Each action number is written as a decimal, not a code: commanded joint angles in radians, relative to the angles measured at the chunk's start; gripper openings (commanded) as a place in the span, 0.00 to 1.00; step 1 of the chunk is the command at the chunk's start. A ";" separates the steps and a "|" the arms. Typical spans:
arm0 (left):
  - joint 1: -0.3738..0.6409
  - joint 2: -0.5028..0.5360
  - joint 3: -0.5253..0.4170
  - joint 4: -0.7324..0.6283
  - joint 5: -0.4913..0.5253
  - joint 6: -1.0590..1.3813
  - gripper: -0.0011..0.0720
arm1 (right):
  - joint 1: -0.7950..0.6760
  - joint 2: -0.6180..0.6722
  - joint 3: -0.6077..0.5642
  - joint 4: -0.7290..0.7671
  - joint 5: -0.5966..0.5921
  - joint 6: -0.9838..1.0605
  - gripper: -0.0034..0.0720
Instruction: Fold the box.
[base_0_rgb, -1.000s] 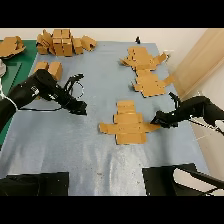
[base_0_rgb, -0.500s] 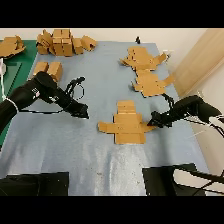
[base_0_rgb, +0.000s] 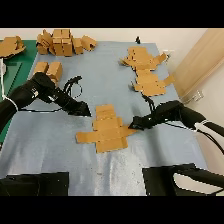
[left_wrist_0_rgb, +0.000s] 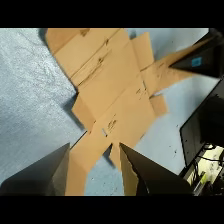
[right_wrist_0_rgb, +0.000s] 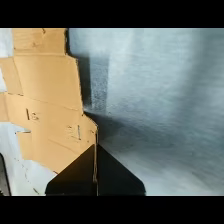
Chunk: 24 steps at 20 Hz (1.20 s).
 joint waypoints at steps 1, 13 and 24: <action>0.013 -0.003 -0.013 -0.002 0.006 -0.011 0.65 | 0.109 0.078 -0.108 0.056 0.179 -0.012 0.05; 0.061 -0.057 -0.188 -0.230 0.120 0.136 0.65 | 0.179 0.446 -0.258 0.100 0.172 -0.047 0.05; 0.038 -0.193 -0.188 -0.452 0.094 0.293 0.65 | 0.179 0.446 -0.258 0.100 0.138 -0.029 0.05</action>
